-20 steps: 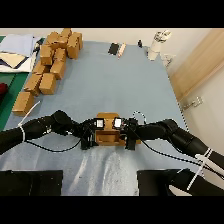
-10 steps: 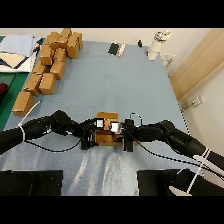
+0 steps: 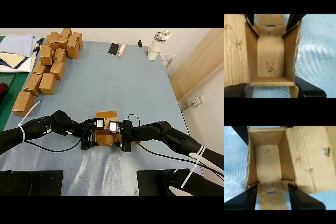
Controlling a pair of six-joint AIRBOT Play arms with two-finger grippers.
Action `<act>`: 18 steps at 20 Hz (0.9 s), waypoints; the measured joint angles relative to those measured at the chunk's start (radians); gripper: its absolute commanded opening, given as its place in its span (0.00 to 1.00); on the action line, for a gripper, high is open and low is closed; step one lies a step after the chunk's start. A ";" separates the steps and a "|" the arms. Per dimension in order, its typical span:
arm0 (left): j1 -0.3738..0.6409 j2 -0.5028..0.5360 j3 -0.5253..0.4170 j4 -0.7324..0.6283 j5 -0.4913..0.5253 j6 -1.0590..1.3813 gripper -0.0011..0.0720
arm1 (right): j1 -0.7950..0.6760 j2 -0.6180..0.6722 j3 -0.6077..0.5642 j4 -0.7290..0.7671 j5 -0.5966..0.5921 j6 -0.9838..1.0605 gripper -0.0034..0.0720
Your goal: Fold the box.
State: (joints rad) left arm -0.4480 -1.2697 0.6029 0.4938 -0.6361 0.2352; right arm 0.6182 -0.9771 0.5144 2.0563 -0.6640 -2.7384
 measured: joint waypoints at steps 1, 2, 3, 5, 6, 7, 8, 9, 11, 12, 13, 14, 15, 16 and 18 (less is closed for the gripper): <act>0.000 0.000 0.000 0.000 0.000 0.001 0.65 | 0.000 0.006 0.001 -0.005 -0.012 0.013 0.69; 0.000 0.000 0.000 0.000 0.000 0.003 0.65 | -0.001 0.020 0.003 -0.018 -0.034 0.045 0.59; 0.000 0.000 0.000 0.001 0.000 0.003 0.65 | -0.001 0.038 0.006 -0.043 -0.060 0.087 0.46; 0.000 0.000 0.000 0.000 0.000 0.002 0.65 | -0.003 0.089 0.016 -0.128 -0.138 0.250 0.05; 0.000 0.000 0.000 0.000 0.000 0.000 0.65 | -0.006 0.117 0.023 -0.179 -0.174 0.374 0.05; 0.000 0.000 0.000 0.000 0.001 0.000 0.65 | -0.011 0.151 0.030 -0.254 -0.208 0.532 0.05; 0.000 0.000 0.000 0.000 0.001 0.000 0.65 | -0.020 0.186 0.034 -0.348 -0.254 0.695 0.05; 0.000 0.000 0.000 0.000 0.000 0.000 0.65 | -0.037 0.220 0.039 -0.428 -0.292 0.850 0.05; 0.000 0.000 0.000 0.000 0.000 0.000 0.65 | -0.101 0.265 0.042 -0.530 -0.354 1.079 0.05; 0.000 0.000 0.000 0.000 0.000 0.000 0.65 | -0.155 0.274 0.041 -0.559 -0.380 1.163 0.05; 0.000 0.000 0.000 0.000 0.000 0.000 0.65 | -0.212 0.275 0.037 -0.564 -0.397 1.216 0.05; 0.000 0.000 0.000 0.000 0.000 0.000 0.65 | -0.275 0.264 0.031 -0.553 -0.416 1.248 0.05; 0.000 0.000 0.000 0.000 0.000 0.000 0.65 | -0.333 0.248 0.024 -0.523 -0.418 1.255 0.05; 0.000 0.000 0.000 0.000 0.000 0.000 0.65 | -0.386 0.225 0.017 -0.474 -0.418 1.253 0.05; 0.000 0.000 0.000 0.000 0.000 0.000 0.65 | -0.455 0.168 0.002 -0.368 -0.392 1.216 0.05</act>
State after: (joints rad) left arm -0.4480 -1.2701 0.6033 0.4934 -0.6357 0.2352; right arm 0.1635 -0.8089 0.5167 1.6886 -1.0561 -1.5227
